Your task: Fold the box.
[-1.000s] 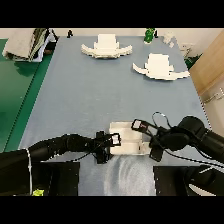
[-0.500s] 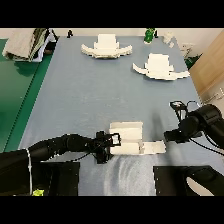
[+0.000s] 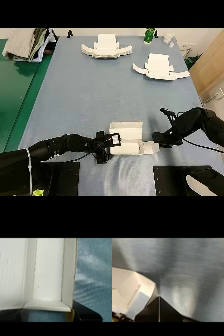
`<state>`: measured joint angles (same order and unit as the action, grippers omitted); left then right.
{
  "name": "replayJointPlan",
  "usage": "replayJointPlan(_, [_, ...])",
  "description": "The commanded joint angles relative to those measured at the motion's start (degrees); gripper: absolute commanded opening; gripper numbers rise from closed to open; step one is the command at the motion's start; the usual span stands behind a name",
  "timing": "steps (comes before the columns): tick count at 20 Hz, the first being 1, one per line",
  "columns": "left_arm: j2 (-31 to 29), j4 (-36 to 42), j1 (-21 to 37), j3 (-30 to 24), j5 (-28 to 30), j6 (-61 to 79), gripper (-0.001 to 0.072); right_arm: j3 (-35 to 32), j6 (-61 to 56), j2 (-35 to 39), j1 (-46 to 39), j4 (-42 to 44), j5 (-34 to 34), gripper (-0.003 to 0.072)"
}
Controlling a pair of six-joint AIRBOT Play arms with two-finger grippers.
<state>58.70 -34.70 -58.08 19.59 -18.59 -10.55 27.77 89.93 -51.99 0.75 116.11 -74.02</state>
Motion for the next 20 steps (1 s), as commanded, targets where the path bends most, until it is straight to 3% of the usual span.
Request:
replayJointPlan(1, [0.00,-0.02,-0.04,-0.02,0.02,0.02,0.0449,-0.09,2.73,0.76,-0.28,7.74,0.15,0.0002])
replayJointPlan(7, [0.00,-0.02,-0.04,-0.02,0.02,0.02,0.0449,-0.09,5.25,2.14,-0.28,9.33,0.04,0.0005])
replayJointPlan(8, [0.00,-0.02,-0.04,-0.02,0.02,0.02,0.0449,-0.09,5.29,2.40,-0.28,9.75,0.04,0.0092])
replayJointPlan(9, [0.00,-0.02,-0.04,-0.02,0.02,0.02,0.0449,-0.09,5.29,2.73,-0.28,9.92,0.04,0.0276])
replayJointPlan(10, [0.00,-0.02,-0.04,-0.02,0.02,0.02,0.0449,-0.09,5.29,2.95,-0.28,10.01,0.04,0.0385])
replayJointPlan(16, [0.00,-0.02,-0.04,-0.02,0.02,0.02,0.0449,-0.11,7.67,3.02,0.96,12.76,0.15,0.0392])
replayJointPlan(20, [0.00,-0.02,-0.04,-0.02,0.00,0.02,0.0449,-0.11,7.93,2.99,8.07,12.66,6.27,0.0392])
